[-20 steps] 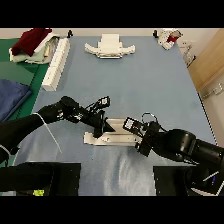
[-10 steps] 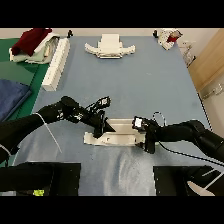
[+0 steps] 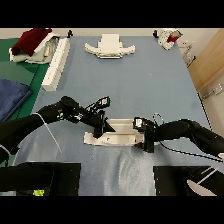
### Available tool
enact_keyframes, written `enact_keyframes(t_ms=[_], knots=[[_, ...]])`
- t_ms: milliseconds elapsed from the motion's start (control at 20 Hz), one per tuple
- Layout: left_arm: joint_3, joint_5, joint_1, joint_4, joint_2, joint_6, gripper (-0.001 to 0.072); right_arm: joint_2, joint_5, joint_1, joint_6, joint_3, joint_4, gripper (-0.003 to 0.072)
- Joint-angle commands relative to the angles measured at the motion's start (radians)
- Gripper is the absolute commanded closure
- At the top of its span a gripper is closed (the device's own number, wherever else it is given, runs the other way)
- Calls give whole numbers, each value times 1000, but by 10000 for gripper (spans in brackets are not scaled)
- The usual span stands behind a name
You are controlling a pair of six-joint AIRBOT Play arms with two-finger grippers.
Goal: Fold the box.
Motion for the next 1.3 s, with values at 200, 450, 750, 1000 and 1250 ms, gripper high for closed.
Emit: enact_keyframes(t_ms=[200, 450, 750, 1000, 1250], knots=[[0, 0, 1, 0, 0, 0, 696, -23, -1, -2, -82, 0, 17, -23], [0, 0, 1, 0, 0, 0, 696, -67, 1, -2, -110, 2, 25, -23], [0, 0, 1, 0, 0, 0, 696, -86, 11, -2, -110, 16, 16, -23], [0, 0, 1, 0, 0, 0, 695, -134, 18, -2, -110, 17, 18, 61], [0, 0, 1, 0, 0, 0, 696, -133, -8, -2, -110, 22, 16, 144]])
